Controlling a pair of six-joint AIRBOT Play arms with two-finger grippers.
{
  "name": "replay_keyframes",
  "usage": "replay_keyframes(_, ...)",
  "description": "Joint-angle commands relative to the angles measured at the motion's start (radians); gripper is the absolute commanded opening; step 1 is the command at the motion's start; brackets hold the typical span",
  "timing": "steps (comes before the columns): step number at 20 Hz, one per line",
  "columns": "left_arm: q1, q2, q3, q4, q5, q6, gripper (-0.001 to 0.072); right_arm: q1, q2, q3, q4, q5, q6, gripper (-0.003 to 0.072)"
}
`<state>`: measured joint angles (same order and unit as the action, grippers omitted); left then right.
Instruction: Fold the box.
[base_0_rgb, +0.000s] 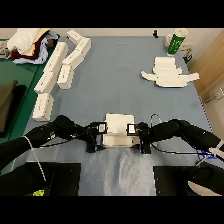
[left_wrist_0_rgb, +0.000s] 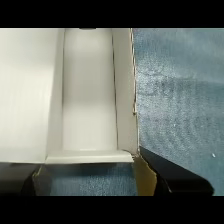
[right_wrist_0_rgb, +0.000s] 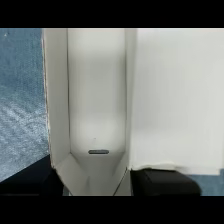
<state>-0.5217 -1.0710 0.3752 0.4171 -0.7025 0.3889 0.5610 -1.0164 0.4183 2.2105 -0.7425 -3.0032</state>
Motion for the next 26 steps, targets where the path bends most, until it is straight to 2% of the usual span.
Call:
replay_keyframes(1,-0.027,-0.004,0.002,0.018,0.043,-0.033,0.0695,0.000,0.001,0.000,0.000,0.000,0.002,0.0443)
replay_keyframes(2,-0.028,-0.008,0.005,0.021,0.046,-0.043,0.0693,0.000,0.001,0.000,0.000,0.000,0.002,0.0443)
replay_keyframes(3,-0.027,-0.014,0.011,0.027,0.046,-0.058,0.0591,0.000,0.001,0.000,0.000,0.000,0.002,0.0443)
replay_keyframes(4,-0.027,-0.022,0.018,0.034,0.045,-0.069,0.0537,0.000,0.001,0.000,0.000,0.000,0.002,0.0443)
replay_keyframes(10,-0.055,-0.041,0.034,0.107,0.037,-0.120,0.0539,0.000,0.001,0.000,0.000,0.000,0.002,0.0443)
replay_keyframes(26,-0.058,-0.041,0.034,0.106,0.039,-0.120,0.0539,0.000,0.001,0.000,0.001,0.000,0.002,0.0443)
